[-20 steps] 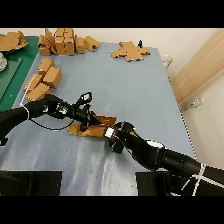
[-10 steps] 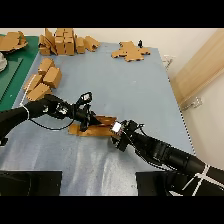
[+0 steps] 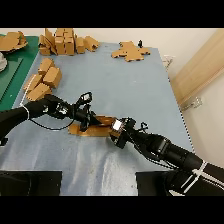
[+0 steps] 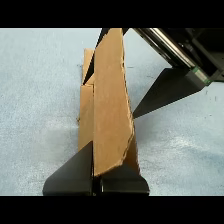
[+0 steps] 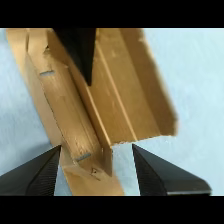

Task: Fold the box.

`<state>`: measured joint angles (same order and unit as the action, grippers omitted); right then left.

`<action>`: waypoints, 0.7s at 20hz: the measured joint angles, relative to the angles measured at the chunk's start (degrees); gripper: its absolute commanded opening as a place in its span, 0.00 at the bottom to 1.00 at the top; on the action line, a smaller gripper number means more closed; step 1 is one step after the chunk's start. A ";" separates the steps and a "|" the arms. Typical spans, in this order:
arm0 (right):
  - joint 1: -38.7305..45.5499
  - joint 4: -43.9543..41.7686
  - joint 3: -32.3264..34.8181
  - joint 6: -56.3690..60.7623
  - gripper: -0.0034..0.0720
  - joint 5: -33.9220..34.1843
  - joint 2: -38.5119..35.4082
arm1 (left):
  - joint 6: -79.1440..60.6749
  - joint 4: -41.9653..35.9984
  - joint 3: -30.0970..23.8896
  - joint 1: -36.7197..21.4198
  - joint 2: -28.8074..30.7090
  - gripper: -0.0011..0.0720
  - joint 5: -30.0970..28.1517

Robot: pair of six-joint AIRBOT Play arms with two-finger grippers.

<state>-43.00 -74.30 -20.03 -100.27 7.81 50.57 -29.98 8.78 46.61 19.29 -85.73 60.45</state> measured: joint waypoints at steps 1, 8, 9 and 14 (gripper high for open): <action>0.28 -2.36 -0.57 -0.50 1.00 0.55 0.15 | 0.00 0.00 0.00 0.00 0.00 0.03 0.00; 6.73 -32.04 -5.73 -29.07 1.00 14.16 1.73 | 0.00 0.00 0.00 0.00 0.00 0.03 0.02; 8.37 -38.05 -6.12 -36.59 1.00 16.04 2.03 | 0.00 0.00 0.00 0.00 0.00 0.03 0.02; 15.15 -55.60 -7.43 -61.26 1.00 24.28 5.25 | 0.00 0.00 0.00 0.00 0.00 0.03 0.02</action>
<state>-27.86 -129.91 -27.46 -161.53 32.10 55.81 -29.98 8.78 46.61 19.29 -85.73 60.47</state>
